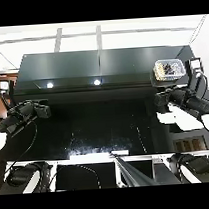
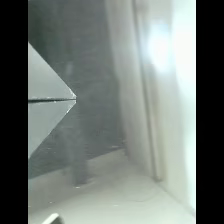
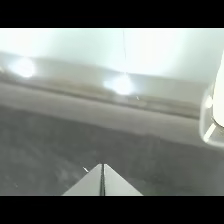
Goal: Fold the box and place the chain.
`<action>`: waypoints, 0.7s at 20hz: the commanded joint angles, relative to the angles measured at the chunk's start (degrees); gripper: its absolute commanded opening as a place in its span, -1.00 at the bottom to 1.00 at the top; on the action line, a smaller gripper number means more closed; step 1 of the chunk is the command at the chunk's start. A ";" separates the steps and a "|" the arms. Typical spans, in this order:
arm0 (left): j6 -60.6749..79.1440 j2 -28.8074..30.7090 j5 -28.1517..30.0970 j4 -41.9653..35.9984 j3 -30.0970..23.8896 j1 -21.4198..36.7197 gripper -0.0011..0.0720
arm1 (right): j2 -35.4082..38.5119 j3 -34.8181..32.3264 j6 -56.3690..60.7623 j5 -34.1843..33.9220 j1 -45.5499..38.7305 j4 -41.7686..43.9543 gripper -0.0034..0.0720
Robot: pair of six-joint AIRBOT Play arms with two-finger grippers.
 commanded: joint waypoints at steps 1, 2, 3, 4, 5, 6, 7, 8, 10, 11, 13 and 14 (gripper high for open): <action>0.02 -1.29 7.50 -4.90 -0.04 -0.04 0.91 | -0.15 -0.07 1.68 -2.62 0.02 4.35 1.00; 0.00 -2.21 7.87 -6.19 0.07 -0.07 0.97 | -0.46 -0.07 3.10 -1.55 -0.13 4.00 1.00; 0.00 -3.21 6.29 -8.52 0.39 -0.15 0.97 | -1.18 0.04 5.40 0.52 -1.44 3.56 1.00; 0.07 -4.02 4.07 -10.69 0.94 -0.70 0.97 | -2.23 0.46 9.51 2.93 -4.24 3.32 1.00; 0.26 -4.79 2.19 -11.26 1.62 -1.97 0.97 | -3.89 1.81 13.73 5.70 -9.01 2.58 1.00; 0.68 -5.55 1.42 -10.88 2.14 -3.45 0.97 | -6.14 4.28 13.64 8.46 -14.95 2.14 1.00; 2.08 -6.56 1.11 -10.80 2.56 -5.20 0.97 | -9.18 7.98 12.02 11.21 -22.14 1.38 1.00; 3.06 -7.67 0.59 -10.80 2.84 -6.82 0.97 | -12.70 12.28 8.50 14.27 -29.88 0.50 1.00; 3.19 -9.70 -1.03 -10.80 2.99 -8.72 0.97 | -20.44 20.85 3.76 21.73 -45.68 0.31 1.00; 3.19 -10.49 -2.08 -10.80 2.99 -8.81 0.96 | -24.11 24.63 3.82 26.97 -53.40 0.39 1.00; 3.19 -11.78 -4.31 -10.78 2.99 -8.70 0.96 | -30.45 30.62 3.80 38.97 -67.87 0.59 1.00; 3.17 -12.31 -4.79 -10.60 2.99 -8.72 0.96 | -33.03 32.41 3.72 43.15 -74.10 0.52 1.00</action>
